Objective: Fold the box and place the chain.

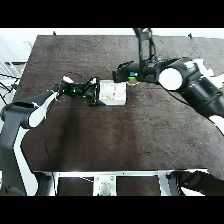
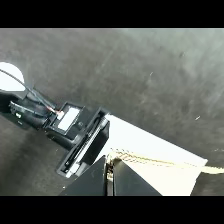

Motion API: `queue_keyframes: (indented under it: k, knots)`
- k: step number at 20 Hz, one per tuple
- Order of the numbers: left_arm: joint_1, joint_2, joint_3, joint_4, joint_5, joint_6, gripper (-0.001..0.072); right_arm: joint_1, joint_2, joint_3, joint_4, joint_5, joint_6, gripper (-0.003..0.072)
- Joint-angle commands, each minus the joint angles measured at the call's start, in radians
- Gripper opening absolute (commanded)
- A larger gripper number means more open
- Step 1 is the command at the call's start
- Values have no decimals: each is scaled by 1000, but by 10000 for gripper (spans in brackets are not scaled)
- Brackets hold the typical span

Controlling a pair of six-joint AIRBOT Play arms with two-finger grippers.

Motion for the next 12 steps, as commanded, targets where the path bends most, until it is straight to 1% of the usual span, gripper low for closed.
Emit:
queue_keyframes:
  k: [1, 5, 10, 12]
  knots:
    - [0, -1, 0, 0, 0, 0, 503, 17, -71, -11, 0, -29, 44, 9]
    - [0, -1, 0, 0, 1, 0, 503, 30, -142, -13, 3, -34, 50, 9]
    - [0, -1, 0, 0, 1, 0, 503, 28, -259, -35, 3, -103, 50, 9]
    - [0, -1, 0, 0, 1, 0, 503, 18, -298, -49, 1, -109, 49, 14]
